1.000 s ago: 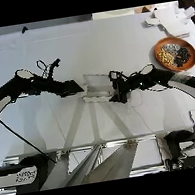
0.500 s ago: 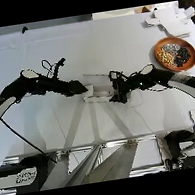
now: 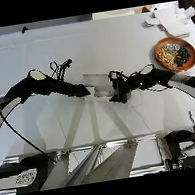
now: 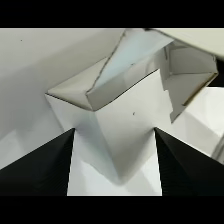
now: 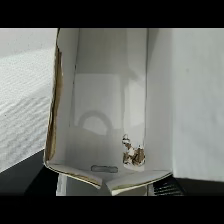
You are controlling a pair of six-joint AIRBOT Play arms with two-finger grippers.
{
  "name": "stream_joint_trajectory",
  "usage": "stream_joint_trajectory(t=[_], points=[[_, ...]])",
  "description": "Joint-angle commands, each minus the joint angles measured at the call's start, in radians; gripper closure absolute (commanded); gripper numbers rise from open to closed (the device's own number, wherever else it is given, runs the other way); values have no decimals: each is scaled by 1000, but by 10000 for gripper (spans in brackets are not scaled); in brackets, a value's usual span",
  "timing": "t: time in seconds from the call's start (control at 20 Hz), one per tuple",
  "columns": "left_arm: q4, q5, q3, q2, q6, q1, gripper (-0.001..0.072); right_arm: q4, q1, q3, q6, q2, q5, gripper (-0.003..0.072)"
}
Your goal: Fold the box and place the chain.
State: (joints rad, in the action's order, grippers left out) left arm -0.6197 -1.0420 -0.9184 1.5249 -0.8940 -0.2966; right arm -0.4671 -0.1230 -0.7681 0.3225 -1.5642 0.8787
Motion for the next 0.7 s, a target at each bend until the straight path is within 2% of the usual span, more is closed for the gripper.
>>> stream_joint_trajectory(t=[0.0, 0.5, 0.6, 0.65], points=[[-69, 48, 0, 0, 3, -4, 175, 0, 0, -1, 0, 0, 0, 168], [-70, 132, 0, -1, -98, -15, 172, 0, 0, -1, 0, 0, 0, 168], [-72, 124, 0, -2, -99, -35, 60, 0, 0, -1, 0, 0, 0, 168], [-74, 124, 0, -2, -101, -47, 58, 0, 0, -1, 0, 0, 0, 168]])
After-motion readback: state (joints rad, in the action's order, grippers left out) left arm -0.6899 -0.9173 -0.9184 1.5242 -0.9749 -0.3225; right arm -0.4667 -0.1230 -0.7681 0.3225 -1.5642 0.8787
